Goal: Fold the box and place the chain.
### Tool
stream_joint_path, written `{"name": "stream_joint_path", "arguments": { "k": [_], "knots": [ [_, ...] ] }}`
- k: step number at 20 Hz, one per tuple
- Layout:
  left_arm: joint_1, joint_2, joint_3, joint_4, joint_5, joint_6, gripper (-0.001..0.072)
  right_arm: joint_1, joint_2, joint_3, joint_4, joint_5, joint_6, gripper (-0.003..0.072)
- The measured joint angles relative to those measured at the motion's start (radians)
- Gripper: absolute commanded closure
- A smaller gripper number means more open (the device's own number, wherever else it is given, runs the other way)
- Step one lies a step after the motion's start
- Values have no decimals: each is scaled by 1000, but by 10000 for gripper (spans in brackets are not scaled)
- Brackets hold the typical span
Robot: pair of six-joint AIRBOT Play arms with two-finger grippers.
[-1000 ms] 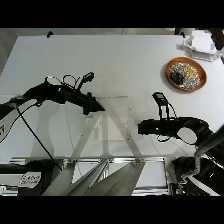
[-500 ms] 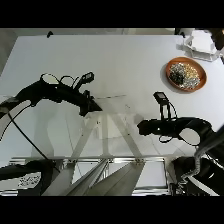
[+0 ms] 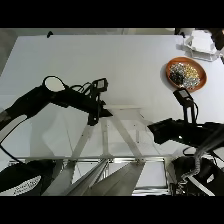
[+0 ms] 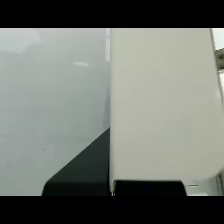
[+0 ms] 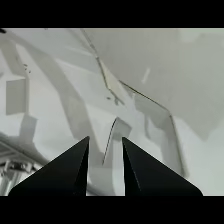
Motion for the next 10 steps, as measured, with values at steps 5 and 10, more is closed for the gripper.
{"name": "stream_joint_path", "arguments": {
  "k": [5, 10],
  "knots": [
    [-70, 69, -124, -72, 164, 67, 715, 0, 127, 7, -24, 145, 1, 446],
    [-85, 54, -197, -106, 241, 219, 709, 0, 159, 8, -37, 168, 1, 447]
  ]
}}
